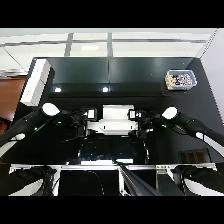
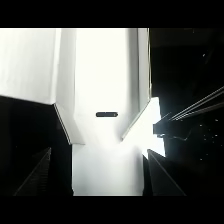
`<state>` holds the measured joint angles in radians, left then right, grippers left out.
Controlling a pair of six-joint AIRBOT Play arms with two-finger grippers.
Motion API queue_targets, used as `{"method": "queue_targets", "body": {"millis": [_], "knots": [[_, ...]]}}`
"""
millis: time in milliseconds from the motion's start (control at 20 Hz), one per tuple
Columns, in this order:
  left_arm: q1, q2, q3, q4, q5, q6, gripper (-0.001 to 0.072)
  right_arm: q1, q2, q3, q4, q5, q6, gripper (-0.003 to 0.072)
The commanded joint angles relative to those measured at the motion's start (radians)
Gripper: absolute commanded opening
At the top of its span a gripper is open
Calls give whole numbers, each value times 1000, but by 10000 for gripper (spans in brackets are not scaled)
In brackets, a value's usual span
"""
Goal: Fold the box and place the chain.
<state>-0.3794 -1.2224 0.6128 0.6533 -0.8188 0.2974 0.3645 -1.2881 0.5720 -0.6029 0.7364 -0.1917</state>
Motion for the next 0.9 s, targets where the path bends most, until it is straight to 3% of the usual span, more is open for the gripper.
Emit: {"method": "queue_targets", "body": {"millis": [0, 150, 250, 400, 600, 850], "knots": [[-39, -47, 8, -38, 34, 62, 702, 1, -1, 0, 0, 0, 0, 177], [-39, -51, 8, -126, 34, 63, 514, 1, -1, 0, 0, 0, 0, 177], [-39, -51, 8, -142, 33, 63, 277, 1, -1, 0, 0, 0, 0, 177], [-39, -58, 8, -151, 13, 62, 151, 1, -1, 0, 0, 0, 0, 177], [-71, -101, 8, -318, 1, 70, 159, 1, -1, 0, 0, 0, 0, 177], [-138, -109, 18, -320, 89, 63, 159, 1, -1, 0, 0, 0, 0, 177]]}}
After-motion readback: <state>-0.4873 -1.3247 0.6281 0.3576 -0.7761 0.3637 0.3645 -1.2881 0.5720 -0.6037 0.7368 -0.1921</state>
